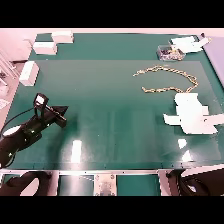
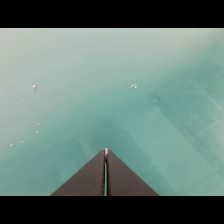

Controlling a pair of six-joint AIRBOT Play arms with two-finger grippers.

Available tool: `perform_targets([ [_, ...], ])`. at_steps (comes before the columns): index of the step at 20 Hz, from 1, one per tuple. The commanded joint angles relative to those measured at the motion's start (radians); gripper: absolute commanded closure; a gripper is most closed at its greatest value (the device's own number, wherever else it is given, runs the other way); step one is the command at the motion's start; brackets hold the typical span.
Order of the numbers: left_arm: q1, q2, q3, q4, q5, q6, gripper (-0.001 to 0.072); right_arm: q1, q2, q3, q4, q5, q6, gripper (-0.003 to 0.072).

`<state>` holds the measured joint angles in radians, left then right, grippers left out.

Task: Fold the box and place the chain.

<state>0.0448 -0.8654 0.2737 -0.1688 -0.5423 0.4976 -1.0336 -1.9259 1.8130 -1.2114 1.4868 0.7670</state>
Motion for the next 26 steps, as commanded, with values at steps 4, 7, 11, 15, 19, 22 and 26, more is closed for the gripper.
perform_targets([
  [4,0.001,0.001,0.0,0.0,0.0,0.0,0.0688,-0.005,-0.058,0.006,0.079,0.071,-0.066,0.0174],
  [7,0.0,0.001,0.0,0.0,0.0,0.0,0.0688,-0.017,-0.079,0.005,0.165,0.123,-0.069,0.0175],
  [11,0.001,0.001,0.0,0.0,0.0,0.0,0.0688,-0.021,-0.097,0.005,0.164,0.138,-0.069,0.0175],
  [15,0.0,0.001,0.0,0.0,0.0,0.0,0.0688,-0.022,-0.111,0.005,0.164,0.152,-0.069,0.0175],
  [19,0.0,0.001,0.0,0.0,0.0,0.0,0.0688,-0.022,-0.121,0.004,0.164,0.184,-0.069,0.0207],
  [22,0.001,0.001,0.0,0.0,0.0,0.0,0.0688,-0.022,-0.121,0.004,0.164,0.21,-0.092,0.0221],
  [26,0.0,0.001,0.0,0.0,0.0,0.0,0.0688,-0.021,-0.121,0.001,0.164,0.248,-0.118,0.032],
])
